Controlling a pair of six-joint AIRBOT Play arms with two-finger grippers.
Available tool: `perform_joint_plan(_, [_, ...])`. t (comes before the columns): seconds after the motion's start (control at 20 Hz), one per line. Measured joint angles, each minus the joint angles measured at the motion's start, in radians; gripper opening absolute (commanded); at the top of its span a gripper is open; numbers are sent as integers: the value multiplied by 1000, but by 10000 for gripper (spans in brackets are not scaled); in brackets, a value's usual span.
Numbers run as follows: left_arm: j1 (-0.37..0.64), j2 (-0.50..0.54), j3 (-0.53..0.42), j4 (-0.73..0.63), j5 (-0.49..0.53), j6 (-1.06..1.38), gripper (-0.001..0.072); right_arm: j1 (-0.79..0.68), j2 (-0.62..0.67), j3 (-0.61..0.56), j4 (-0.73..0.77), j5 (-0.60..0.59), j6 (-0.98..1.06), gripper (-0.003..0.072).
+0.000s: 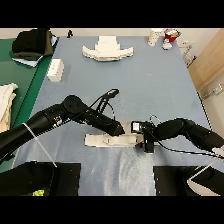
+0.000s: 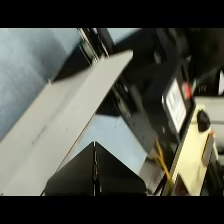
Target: Fold the box.
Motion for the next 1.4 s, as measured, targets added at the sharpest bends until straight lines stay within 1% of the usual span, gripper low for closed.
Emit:
perform_joint_plan(0.15, [26,-59,13,-11,67,-55,17,0,0,0,0,0,0,467])
perform_joint_plan(0.4, [44,-187,25,-31,106,-114,17,0,0,0,0,0,0,467])
perform_joint_plan(0.55, [46,-256,32,-77,122,-130,17,0,0,0,0,-1,3,467])
perform_joint_plan(0.8, [64,-300,62,-114,122,-77,16,0,0,0,0,-1,0,467])
perform_joint_plan(0.9, [82,-301,93,-120,73,-31,15,0,0,0,0,-1,0,467])
perform_joint_plan(1.0, [90,-275,124,-108,0,18,14,0,0,0,0,0,0,467])
perform_joint_plan(1.1, [94,-210,143,-48,-55,48,14,0,0,0,0,-1,-1,467])
perform_joint_plan(1.25, [74,-60,147,82,-109,63,14,0,0,0,0,-1,-1,467])
perform_joint_plan(1.4, [10,119,115,210,-133,66,14,0,0,0,0,-1,0,467])
